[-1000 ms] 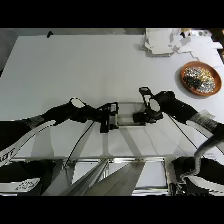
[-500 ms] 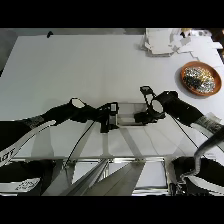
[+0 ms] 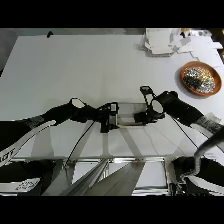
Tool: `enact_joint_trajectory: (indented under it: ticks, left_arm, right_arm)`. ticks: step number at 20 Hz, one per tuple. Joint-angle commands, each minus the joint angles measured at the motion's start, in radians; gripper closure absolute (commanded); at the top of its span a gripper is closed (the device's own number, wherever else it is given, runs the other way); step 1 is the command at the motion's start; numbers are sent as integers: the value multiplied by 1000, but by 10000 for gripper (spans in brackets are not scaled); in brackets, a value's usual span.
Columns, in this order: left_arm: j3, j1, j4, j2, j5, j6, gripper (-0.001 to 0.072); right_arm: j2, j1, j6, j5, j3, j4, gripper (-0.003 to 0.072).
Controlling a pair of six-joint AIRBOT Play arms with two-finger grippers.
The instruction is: Fold the box and place the chain.
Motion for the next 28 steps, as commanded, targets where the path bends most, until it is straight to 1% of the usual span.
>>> enact_joint_trajectory:
  ticks: [1, 2, 3, 5, 6, 9, 10, 11, 12, 16, 17, 18, 20, 21, 23, 25, 27, 28]
  left_arm:
    - [0, 0, 1, 0, 0, 0, 558]
    - [0, 0, 1, 0, 0, 0, 558]
    - [0, 0, 1, 0, 0, 0, 558]
    - [0, 0, 1, 0, 0, 0, 558]
    - [0, 0, 1, 0, 0, 0, 558]
    - [0, 0, 1, 0, 0, 0, 558]
    - [0, 0, 1, 0, 0, 0, 558]
    - [0, 0, 1, 0, 0, 0, 558]
    - [0, 0, 1, 0, 0, 0, 558]
    - [0, 0, 1, 0, 0, 0, 558]
    - [0, 0, 1, 0, 0, 0, 558]
    - [0, 0, 1, 0, 0, 0, 558]
    - [0, 0, 1, 0, 0, 0, 558]
    - [0, 0, 1, 0, 0, 0, 558]
    - [0, 0, 1, 0, 0, 0, 558]
    - [0, 0, 1, 0, 0, 0, 558]
    - [0, 0, 1, 0, 0, 0, 558]
    - [0, 0, 1, 0, 0, 0, 558]
  right_arm:
    - [-3, 0, 1, -11, -1, 13, 544]
    - [-3, 0, 1, -16, -1, 15, 619]
    - [-3, 0, 1, -21, -1, 15, 659]
    - [-3, 0, 1, -30, -2, 15, 648]
    - [-4, 1, 1, -34, -2, 22, 624]
    - [-5, 1, 1, -32, -2, 22, 625]
    - [-5, 1, 1, -32, -2, 27, 615]
    - [-5, 1, 1, -32, -2, 36, 505]
    - [-5, 2, 1, -32, -2, 43, 428]
    - [29, 25, -12, -27, -2, 32, 426]
    - [54, 29, -56, -21, -2, 28, 396]
    - [88, 30, -116, -1, -2, 25, 342]
    - [161, 30, -235, 86, -2, 5, 284]
    - [196, 29, -244, 132, -2, -19, 261]
    - [264, 29, -244, 203, 10, -57, 259]
    - [310, 29, -255, 249, 50, -66, 259]
    - [329, 14, -260, 282, 127, -86, 264]
    - [327, -21, -272, 285, 171, -86, 285]
